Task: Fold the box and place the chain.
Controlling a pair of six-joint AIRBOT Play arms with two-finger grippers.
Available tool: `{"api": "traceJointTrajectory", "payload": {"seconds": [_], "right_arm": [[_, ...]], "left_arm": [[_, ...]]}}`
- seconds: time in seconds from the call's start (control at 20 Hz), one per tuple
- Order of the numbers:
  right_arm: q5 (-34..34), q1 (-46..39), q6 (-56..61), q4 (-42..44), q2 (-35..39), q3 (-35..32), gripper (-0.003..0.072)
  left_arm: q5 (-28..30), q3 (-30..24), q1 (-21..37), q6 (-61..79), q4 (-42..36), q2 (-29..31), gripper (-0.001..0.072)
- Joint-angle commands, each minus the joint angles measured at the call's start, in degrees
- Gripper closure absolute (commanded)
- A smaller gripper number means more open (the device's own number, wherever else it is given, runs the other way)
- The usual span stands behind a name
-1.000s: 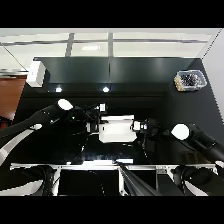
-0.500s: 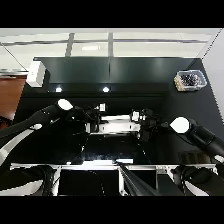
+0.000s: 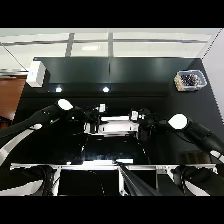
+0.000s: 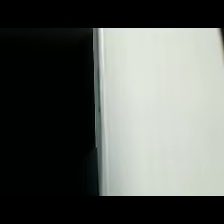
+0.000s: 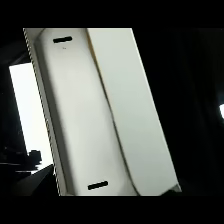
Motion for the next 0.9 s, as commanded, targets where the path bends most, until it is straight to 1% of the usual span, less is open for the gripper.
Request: {"api": "traceJointTrajectory", "payload": {"seconds": [0.0,0.2,0.35,0.5,0.7,0.85], "right_arm": [[1.4,-0.02,-7.02,3.34,-2.78,-0.35,-0.0021],[1.05,-0.61,-7.91,3.26,-4.79,-2.49,-0.0021],[0.07,-1.09,-8.55,3.41,-4.92,-3.15,-0.0021],[-0.74,-1.09,-14.73,9.16,-5.86,-3.15,-0.0021],[-0.72,-1.09,-15.58,9.35,-7.98,-3.15,-0.0021],[-0.81,-1.09,-15.56,9.31,-8.22,-3.15,-0.0021]], "left_arm": [[0.0,0.04,-0.02,-0.02,0.0,-0.04,0.0682],[-0.02,0.04,-0.02,-0.02,0.0,-0.04,0.0682],[-0.02,0.04,-0.02,-0.02,0.0,-0.04,0.0682],[-0.04,0.04,-0.02,-0.04,0.0,-0.04,0.0682],[-0.04,0.04,-0.02,-0.04,-0.02,-0.04,0.0682],[-0.02,0.04,-0.02,-0.04,0.0,-0.04,0.0682]]}}
